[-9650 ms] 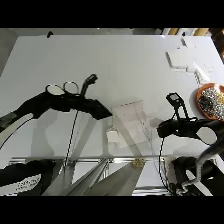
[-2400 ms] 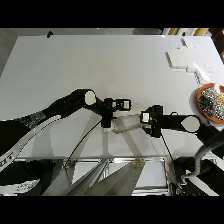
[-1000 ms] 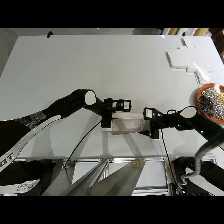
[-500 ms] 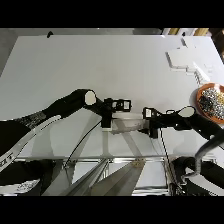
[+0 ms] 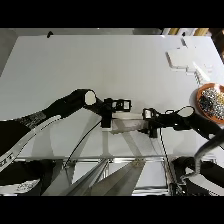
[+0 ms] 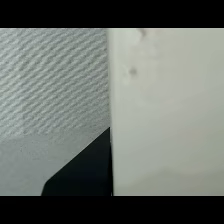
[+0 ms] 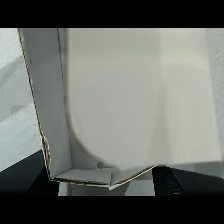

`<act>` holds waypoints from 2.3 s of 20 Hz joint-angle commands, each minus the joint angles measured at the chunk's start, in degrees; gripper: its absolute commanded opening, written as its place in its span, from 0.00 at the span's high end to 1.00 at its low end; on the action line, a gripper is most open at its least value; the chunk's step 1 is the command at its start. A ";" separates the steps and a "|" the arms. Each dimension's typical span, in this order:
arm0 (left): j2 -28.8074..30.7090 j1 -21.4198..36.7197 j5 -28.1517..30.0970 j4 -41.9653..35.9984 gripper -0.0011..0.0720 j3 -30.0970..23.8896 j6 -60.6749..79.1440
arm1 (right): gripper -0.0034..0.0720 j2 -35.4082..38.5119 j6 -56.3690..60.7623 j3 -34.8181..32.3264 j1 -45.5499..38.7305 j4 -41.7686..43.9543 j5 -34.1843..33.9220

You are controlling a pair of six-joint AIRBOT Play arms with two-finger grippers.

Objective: Fold the box and place the chain.

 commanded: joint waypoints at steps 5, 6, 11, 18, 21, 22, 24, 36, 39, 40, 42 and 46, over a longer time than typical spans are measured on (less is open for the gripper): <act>-0.02 0.00 0.07 0.00 0.97 0.02 0.00 | 0.50 -0.07 -0.28 -0.04 0.00 -0.13 -0.02; -0.02 0.00 0.07 0.00 0.97 0.02 0.00 | 0.50 -0.07 -0.26 -0.04 0.00 -0.15 -0.02; -0.02 0.00 0.07 0.00 0.97 0.02 0.00 | 0.50 -0.07 -0.26 -0.04 0.00 -0.15 -0.13; -0.02 0.00 0.07 0.00 0.97 0.02 0.00 | 0.50 -0.07 -0.22 -0.04 0.00 -0.15 0.07; -0.02 0.00 0.11 -0.04 0.97 0.02 0.02 | 0.50 -0.07 -0.20 -0.04 0.00 -0.15 0.13; -0.02 0.00 0.07 -0.04 0.97 0.02 0.00 | 0.50 -0.07 -0.20 -0.04 0.00 -0.15 0.17; 0.04 0.00 0.07 0.00 0.97 0.02 0.00 | 0.50 -0.07 -0.20 -0.04 0.00 -0.15 0.17; 0.70 0.15 -1.46 0.48 0.36 0.02 -0.09 | 0.50 -0.07 -0.22 -0.04 0.00 -0.15 0.22; 2.49 0.74 -4.31 3.80 0.25 0.02 -0.22 | 0.50 -0.07 -0.22 -0.04 0.00 -0.15 0.20; 3.08 0.98 -5.40 5.16 0.24 0.02 -0.22 | 0.50 -0.07 -0.22 -0.04 0.00 -0.15 0.22; 4.37 1.62 -7.37 6.64 0.23 0.02 -0.22 | 0.50 -0.07 -0.22 -0.04 0.00 -0.17 0.22; 6.12 2.29 -9.73 8.07 0.10 0.02 -0.22 | 0.50 -0.07 -0.22 -0.04 0.00 -0.17 0.22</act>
